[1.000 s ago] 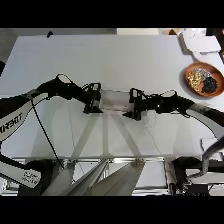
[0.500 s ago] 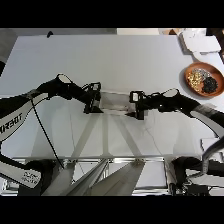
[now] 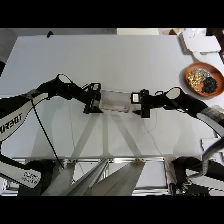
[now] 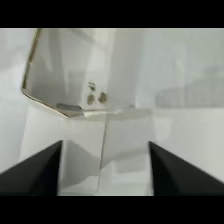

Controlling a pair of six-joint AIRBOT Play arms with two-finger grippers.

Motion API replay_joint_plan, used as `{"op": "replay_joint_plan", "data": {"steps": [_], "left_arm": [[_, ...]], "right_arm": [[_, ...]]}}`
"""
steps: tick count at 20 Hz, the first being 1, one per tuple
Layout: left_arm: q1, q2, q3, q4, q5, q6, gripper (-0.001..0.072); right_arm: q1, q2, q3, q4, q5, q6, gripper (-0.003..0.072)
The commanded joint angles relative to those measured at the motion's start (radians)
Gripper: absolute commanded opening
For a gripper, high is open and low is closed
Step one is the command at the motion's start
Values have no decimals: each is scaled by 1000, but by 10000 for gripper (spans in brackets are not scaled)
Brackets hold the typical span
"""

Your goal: Fold the box and place the chain.

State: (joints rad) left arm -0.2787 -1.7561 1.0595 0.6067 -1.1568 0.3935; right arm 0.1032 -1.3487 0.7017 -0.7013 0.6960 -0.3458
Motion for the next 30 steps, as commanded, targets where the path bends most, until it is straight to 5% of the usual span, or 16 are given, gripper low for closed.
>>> {"op": "replay_joint_plan", "data": {"steps": [1, 3, 8, 17, 24, 30], "left_arm": [[0, 0, 0, -1, 1, -1, 255], [0, 0, 0, -1, 1, 0, 255], [0, 0, 0, -1, 2, -1, 255], [0, 0, 0, -1, 1, 0, 255], [0, 0, 0, -1, 1, -1, 255], [0, 0, 0, -1, 1, -1, 255]], "right_arm": [[0, 50, 0, -64, -2, 119, 249], [0, 97, 0, -119, 2, 295, 11], [0, 203, 0, -174, 21, 528, 6], [0, 231, 3, 151, 88, 573, 3], [-15, -56, 193, 306, 152, 612, 3], [-121, -185, 211, 425, 154, 630, 4]]}}
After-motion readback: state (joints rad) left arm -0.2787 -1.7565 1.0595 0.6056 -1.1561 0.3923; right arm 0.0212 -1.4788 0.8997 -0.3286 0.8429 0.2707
